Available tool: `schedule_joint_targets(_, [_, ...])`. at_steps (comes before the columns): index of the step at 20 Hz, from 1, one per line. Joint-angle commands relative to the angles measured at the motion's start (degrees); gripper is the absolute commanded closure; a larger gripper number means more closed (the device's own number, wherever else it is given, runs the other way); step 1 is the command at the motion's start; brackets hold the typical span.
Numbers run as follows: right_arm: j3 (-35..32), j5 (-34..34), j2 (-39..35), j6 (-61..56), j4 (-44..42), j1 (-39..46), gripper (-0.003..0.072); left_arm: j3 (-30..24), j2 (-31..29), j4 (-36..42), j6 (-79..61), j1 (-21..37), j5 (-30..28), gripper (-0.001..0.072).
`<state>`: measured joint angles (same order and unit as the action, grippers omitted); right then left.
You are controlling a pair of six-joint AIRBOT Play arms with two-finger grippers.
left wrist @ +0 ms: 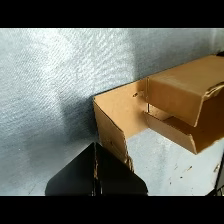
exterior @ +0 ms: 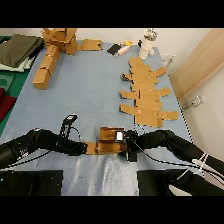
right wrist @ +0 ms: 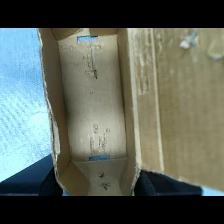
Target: Fold the box.
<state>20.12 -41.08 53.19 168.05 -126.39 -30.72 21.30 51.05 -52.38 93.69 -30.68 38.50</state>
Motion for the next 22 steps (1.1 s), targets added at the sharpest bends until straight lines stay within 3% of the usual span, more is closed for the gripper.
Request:
schedule_joint_targets(1, [-0.02, 0.02, 0.00, 0.00, 0.00, 0.02, 0.0165, 0.00, 0.04, -0.07, 0.22, -0.07, 0.74, 0.0698])
schedule_joint_targets(11, [-0.02, 0.02, 0.00, 0.00, 0.00, 0.02, 0.0165, 0.00, 0.87, 1.46, -0.07, -0.09, 0.42, 0.0698])
schedule_joint_targets(16, [-0.02, 0.04, 0.00, 0.00, 0.00, 0.02, 0.0165, 0.66, 2.10, 3.93, -1.79, -3.93, -1.88, 0.0698])
schedule_joint_targets(22, [-0.02, 0.02, 0.00, 0.00, 0.00, 0.02, 0.0166, 3.17, -1.68, 2.95, -1.77, -3.93, 0.52, 0.0699])
